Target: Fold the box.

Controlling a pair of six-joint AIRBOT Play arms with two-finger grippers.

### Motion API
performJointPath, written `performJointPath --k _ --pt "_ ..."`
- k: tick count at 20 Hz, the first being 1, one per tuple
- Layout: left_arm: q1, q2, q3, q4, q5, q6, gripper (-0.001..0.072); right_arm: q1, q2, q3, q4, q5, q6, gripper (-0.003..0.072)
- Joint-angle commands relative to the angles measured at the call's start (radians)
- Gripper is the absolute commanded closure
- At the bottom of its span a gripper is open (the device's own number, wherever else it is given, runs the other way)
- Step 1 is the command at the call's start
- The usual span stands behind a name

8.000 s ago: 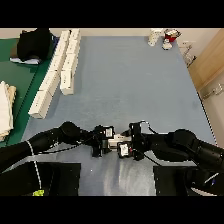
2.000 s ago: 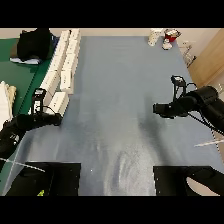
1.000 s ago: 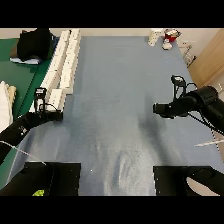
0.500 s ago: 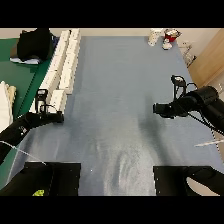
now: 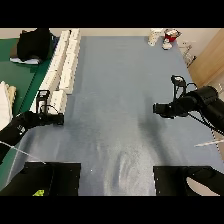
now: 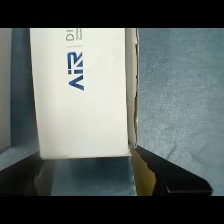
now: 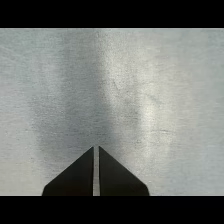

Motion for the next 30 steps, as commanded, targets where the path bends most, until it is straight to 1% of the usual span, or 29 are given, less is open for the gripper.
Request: performJointPath --k 1,4,6,7,8,9,10,11,12,13,15,17,18,20,22,24,26,30 --pt "0.001 0.049 0.059 0.103 -0.272 -0.012 0.0006 0.0 0.0 0.001 0.0 0.0 0.0 0.0635" --pt "0.001 0.098 0.146 0.189 -0.551 -0.087 0.0006 0.0 0.0 0.001 0.0 0.0 0.0 0.0635" --pt "0.001 0.119 0.195 0.196 -0.706 -0.111 0.0008 0.0 0.0 0.001 0.0 0.0 0.0 0.0635" --pt "0.0 0.125 0.218 0.188 -0.776 -0.156 0.0142 0.0 0.0 0.001 0.001 -0.001 0.0 0.0635" --pt "0.0 0.126 0.241 0.167 -0.843 -0.216 0.0546 0.0 0.0 0.001 0.001 0.0 0.0 0.0635" --pt "0.0 0.127 0.257 0.131 -0.895 -0.236 0.0696 0.0 0.0 0.001 0.0 -0.001 0.0 0.0635" --pt "-0.001 0.127 0.268 0.057 -0.93 -0.254 0.0697 0.0 0.0 0.001 0.001 -0.001 0.0 0.0635" --pt "-0.002 0.127 0.277 -0.041 -0.943 -0.254 0.0698 0.0 0.0 0.001 0.001 -0.001 0.0 0.0635" --pt "-0.018 0.127 0.291 -0.147 -0.939 -0.25 0.0698 0.0 0.0 0.001 0.0 -0.001 0.0 0.0635" --pt "-0.055 0.124 0.312 -0.209 -0.922 -0.235 0.0699 0.0 0.0 0.001 0.001 -0.001 0.0 0.0635" --pt "-0.193 0.103 0.384 -0.225 -0.844 -0.239 0.0699 0.0 0.0 0.001 0.0 -0.001 0.0 0.0635" --pt "-0.331 0.055 0.456 -0.222 -0.768 -0.239 0.0699 0.0 0.0 0.001 0.001 -0.001 0.0 0.0635" --pt "-0.394 0.017 0.492 -0.222 -0.739 -0.244 0.0699 0.0 0.0 0.001 0.001 -0.001 0.0 0.0635" --pt "-0.477 -0.071 0.554 -0.215 -0.7 -0.278 0.0698 0.0 0.0 0.001 0.001 -0.001 0.0 0.0634" --pt "-0.518 -0.163 0.604 -0.215 -0.665 -0.288 0.0698 0.0 0.0 0.001 0.001 -0.001 0.0 0.0635" --pt "-0.531 -0.226 0.625 -0.216 -0.604 -0.287 0.0697 0.0 0.0 0.001 0.001 -0.001 0.0 0.0635" --pt "-0.53 -0.259 0.625 -0.221 -0.563 -0.287 0.0697 0.0 0.0 0.001 0.0 -0.001 0.0 0.0635" --pt "-0.53 -0.272 0.625 -0.223 -0.555 -0.287 0.0697 0.0 0.0 0.001 0.001 -0.001 0.0 0.0635"
